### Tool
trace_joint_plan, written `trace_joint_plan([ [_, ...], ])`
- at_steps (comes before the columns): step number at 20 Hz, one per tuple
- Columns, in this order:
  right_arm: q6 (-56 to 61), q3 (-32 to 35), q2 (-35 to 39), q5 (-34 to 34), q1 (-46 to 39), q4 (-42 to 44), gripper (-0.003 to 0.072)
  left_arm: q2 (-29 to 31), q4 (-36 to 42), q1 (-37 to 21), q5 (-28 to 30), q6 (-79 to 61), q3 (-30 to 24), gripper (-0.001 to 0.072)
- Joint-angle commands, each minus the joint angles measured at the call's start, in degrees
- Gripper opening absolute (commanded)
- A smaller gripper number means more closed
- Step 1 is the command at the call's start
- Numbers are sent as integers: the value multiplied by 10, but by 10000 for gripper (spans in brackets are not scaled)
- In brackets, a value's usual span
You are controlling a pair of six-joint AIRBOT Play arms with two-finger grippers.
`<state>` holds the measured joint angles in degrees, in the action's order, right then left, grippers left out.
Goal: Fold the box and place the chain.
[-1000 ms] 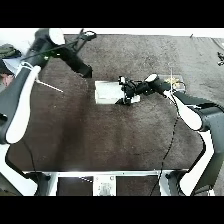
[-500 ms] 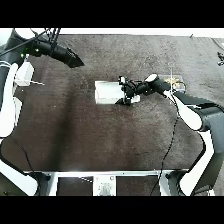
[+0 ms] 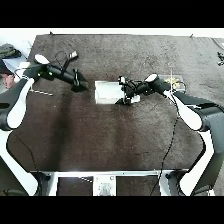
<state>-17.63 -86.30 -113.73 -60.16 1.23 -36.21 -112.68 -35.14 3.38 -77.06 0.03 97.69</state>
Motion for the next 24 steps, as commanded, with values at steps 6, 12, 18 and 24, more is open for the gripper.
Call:
trace_joint_plan([
  [6,0,0,0,0,0,0,437,-47,21,24,-7,-233,-38,719],
  [12,0,0,0,0,0,0,437,-48,42,30,-3,-241,-38,719],
  [18,0,0,0,0,0,0,437,-62,64,32,-9,-245,-40,719],
  [24,0,0,0,0,0,0,437,-65,63,50,15,-245,-43,719],
])
